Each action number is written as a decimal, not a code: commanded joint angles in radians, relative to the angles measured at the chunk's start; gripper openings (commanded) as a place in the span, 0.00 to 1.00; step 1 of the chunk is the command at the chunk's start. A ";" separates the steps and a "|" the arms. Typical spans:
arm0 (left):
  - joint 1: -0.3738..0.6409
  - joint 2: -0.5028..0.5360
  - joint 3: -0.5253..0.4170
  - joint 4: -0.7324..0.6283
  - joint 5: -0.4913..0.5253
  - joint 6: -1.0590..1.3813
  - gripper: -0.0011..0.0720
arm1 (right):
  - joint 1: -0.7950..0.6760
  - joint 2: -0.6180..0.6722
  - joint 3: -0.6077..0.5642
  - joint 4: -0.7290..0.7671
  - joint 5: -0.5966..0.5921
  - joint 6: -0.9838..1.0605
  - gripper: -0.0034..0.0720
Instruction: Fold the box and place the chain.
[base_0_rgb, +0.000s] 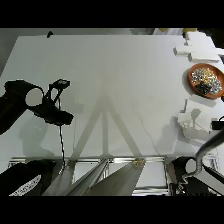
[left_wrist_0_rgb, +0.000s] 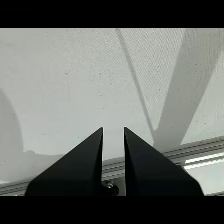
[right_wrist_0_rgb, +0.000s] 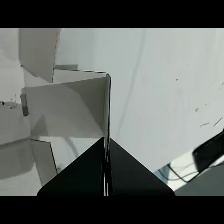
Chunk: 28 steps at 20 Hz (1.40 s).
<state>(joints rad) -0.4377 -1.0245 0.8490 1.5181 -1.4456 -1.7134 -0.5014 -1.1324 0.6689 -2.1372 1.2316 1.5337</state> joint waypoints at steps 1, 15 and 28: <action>0.001 -0.001 0.000 0.000 -0.001 0.000 0.22 | 0.116 0.063 0.001 0.130 0.072 0.001 0.07; 0.001 -0.001 -0.001 0.009 0.096 0.075 0.22 | 1.033 0.581 -0.306 0.729 -0.320 0.301 0.07; 0.003 -0.286 -0.001 -0.736 0.396 0.955 0.91 | 1.186 0.562 -0.306 0.633 -0.360 0.433 0.07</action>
<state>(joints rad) -0.4362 -1.2121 0.8482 0.9852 -1.0733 -0.9752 0.6773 -0.5697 0.3637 -1.5013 0.8742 1.9575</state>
